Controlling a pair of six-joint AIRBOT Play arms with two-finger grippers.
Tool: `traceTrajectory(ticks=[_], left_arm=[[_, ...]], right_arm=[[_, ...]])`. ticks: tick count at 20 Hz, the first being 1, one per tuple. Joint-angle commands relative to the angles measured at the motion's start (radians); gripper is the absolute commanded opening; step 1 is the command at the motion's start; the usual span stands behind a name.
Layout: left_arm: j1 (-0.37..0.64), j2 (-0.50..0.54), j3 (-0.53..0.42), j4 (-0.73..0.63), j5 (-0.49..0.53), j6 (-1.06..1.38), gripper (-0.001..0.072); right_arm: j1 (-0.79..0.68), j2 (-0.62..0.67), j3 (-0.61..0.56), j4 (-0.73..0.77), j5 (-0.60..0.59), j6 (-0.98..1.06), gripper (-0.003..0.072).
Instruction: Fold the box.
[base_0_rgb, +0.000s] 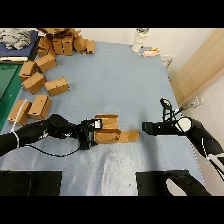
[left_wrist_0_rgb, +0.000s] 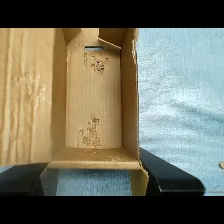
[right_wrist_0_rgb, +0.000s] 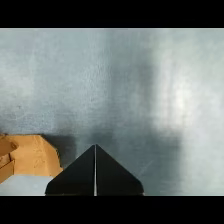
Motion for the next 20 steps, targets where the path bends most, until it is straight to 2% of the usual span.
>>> traceTrajectory(ticks=[1, 6, 13, 20], left_arm=[[0.001, 0.001, 0.0, 0.0, 0.001, 0.0, 0.0463], [0.001, 0.001, 0.0, 0.0, 0.001, 0.0, 0.0463], [0.001, 0.0, 0.0, 0.0, 0.001, 0.0, 0.0463], [0.001, 0.0, 0.0, 0.0, 0.001, 0.0, 0.0463]], right_arm=[[-0.013, -0.076, -0.008, 0.188, 0.066, -0.033, 0.0004], [-0.006, -0.164, -0.031, 0.383, 0.071, -0.137, 0.0005], [0.145, -0.189, -0.03, 0.47, 0.04, -0.134, 0.0004], [0.166, -0.141, -0.013, 0.498, 0.032, -0.143, 0.0018]])
